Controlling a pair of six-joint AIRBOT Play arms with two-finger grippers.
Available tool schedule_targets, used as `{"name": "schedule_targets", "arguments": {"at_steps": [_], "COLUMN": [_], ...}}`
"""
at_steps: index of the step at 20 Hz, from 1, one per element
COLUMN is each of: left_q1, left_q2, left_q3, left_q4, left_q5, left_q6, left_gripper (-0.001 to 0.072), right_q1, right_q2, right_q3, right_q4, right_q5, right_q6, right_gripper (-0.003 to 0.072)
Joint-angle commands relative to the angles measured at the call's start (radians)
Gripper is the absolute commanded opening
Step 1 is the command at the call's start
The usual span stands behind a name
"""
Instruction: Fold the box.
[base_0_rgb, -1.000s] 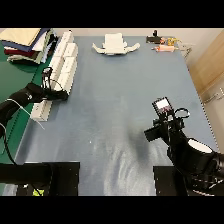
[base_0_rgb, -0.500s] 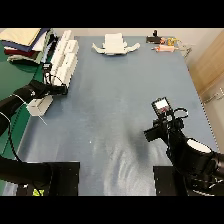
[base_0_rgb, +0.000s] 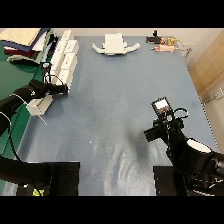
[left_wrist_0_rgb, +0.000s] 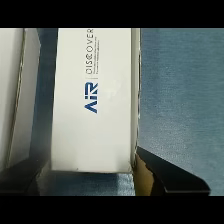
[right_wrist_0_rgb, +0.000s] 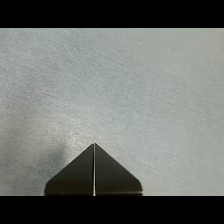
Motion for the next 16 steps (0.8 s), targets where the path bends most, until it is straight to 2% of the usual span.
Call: {"name": "schedule_targets", "arguments": {"at_steps": [1, 6, 11, 15, 16], "left_q1": [0.001, 0.015, 0.068, 0.057, 0.043], "left_q2": [0.000, 0.062, 0.210, 0.354, 0.385], "left_q3": [-0.001, -0.001, 0.000, 0.007, 0.018], "left_q4": [-0.006, 0.031, 0.044, 0.039, 0.027], "left_q5": [-0.023, -0.079, -0.251, -0.388, -0.426], "left_q6": [0.000, 0.000, 0.000, 0.000, 0.000], "left_gripper": [0.0705, 0.0705, 0.0705, 0.0703, 0.0546], "right_q1": [0.000, 0.000, 0.000, -0.018, -0.044], "right_q2": [0.000, 0.000, 0.000, -0.005, -0.016], "right_q3": [0.000, 0.000, 0.000, 0.031, 0.057], "right_q4": [0.001, 0.001, 0.004, 0.040, 0.065], "right_q5": [0.000, 0.000, 0.000, 0.015, 0.035], "right_q6": [0.000, 0.000, 0.000, -0.029, -0.051], "right_gripper": [0.0006, 0.0006, 0.0006, 0.0005, 0.0005]}}
